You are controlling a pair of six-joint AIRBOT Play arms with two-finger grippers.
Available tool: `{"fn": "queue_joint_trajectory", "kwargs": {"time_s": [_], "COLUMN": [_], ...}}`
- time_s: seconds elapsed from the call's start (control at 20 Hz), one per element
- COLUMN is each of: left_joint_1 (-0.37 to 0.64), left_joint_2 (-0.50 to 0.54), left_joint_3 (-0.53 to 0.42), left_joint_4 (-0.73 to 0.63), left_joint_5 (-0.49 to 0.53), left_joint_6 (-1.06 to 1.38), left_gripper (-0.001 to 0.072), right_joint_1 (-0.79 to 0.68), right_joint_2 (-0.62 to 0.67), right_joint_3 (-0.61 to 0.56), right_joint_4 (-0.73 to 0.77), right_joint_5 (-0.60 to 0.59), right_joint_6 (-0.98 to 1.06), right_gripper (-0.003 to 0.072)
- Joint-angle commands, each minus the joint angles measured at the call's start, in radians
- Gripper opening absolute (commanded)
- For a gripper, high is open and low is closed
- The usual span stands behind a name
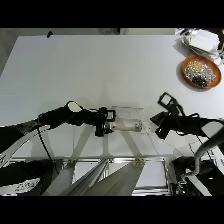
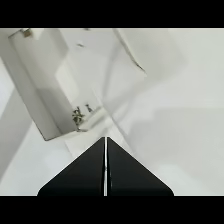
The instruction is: Fold the box and place the chain.
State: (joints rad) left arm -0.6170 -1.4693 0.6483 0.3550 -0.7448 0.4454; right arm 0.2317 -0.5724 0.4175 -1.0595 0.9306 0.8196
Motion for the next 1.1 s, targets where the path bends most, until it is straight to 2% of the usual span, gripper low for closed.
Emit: {"fn": "queue_joint_trajectory", "kwargs": {"time_s": [0.0, 0.1, 0.25, 0.5, 0.65, 1.05], "left_joint_1": [-0.001, -0.001, -0.001, -0.001, -0.001, -0.001], "left_joint_2": [0.0, 0.0, 0.0, 0.0, 0.0, 0.0], "left_joint_3": [0.0, 0.0, 0.0, 0.0, 0.0, 0.0], "left_joint_4": [0.0, 0.0, 0.0, 0.0, 0.0, 0.0], "left_joint_5": [0.0, 0.0, 0.0, 0.0, 0.0, 0.0], "left_joint_6": [0.0, 0.0, 0.0, 0.0, 0.0, -0.001], "left_gripper": [0.0209, 0.0209, 0.0209, 0.0209, 0.0209, 0.0209], "right_joint_1": [-0.14, -0.213, -0.265, -0.266, -0.255, -0.165], "right_joint_2": [0.09, 0.074, 0.016, -0.195, -0.296, -0.39], "right_joint_3": [0.0, 0.0, 0.0, -0.012, -0.019, -0.021], "right_joint_4": [-0.106, -0.173, -0.196, -0.172, -0.159, -0.015], "right_joint_5": [0.143, 0.216, 0.214, 0.203, 0.167, 0.032], "right_joint_6": [0.46, 0.567, 0.631, 0.639, 0.616, 0.558], "right_gripper": [0.0017, 0.0017, 0.0017, 0.0017, 0.0017, 0.0017]}}
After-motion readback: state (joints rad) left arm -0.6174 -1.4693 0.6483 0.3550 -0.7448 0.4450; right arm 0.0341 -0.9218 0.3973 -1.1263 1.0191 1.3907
